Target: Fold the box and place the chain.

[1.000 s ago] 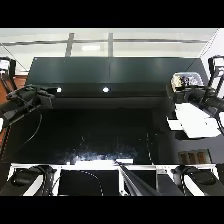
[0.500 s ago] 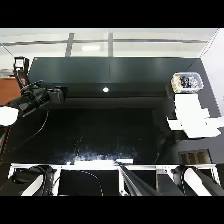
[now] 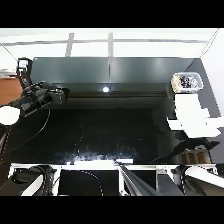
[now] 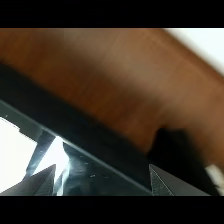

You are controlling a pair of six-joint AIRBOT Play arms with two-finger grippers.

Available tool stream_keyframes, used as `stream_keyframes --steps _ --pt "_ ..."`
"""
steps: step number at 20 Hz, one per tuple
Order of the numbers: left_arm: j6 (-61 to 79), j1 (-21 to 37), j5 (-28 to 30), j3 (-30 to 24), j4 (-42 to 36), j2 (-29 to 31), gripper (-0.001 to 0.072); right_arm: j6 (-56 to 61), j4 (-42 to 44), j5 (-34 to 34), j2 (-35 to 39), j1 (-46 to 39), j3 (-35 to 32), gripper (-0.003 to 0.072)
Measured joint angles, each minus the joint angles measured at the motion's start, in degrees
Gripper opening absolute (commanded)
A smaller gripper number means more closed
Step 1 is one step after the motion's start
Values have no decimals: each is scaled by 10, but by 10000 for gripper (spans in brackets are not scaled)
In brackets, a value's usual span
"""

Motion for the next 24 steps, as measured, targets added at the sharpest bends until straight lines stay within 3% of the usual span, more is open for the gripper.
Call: stream_keyframes --steps 7,13,14,15,20,24 --pt "0 0 -15 0 0 0 717 -190 335 160 -210 -84 172 658" --pt "0 -5 -30 0 0 0 716 -239 374 292 -308 -71 249 637" --pt "-2 -5 -31 0 -1 0 716 -244 371 305 -315 -67 252 505" --pt "-4 -5 -31 0 -2 0 716 -247 367 316 -320 -63 256 473" --pt "-11 -6 -30 0 -11 0 716 -253 342 338 -330 -46 260 471" --pt "-12 -6 -28 0 -12 0 716 -252 330 344 -331 -34 258 106"
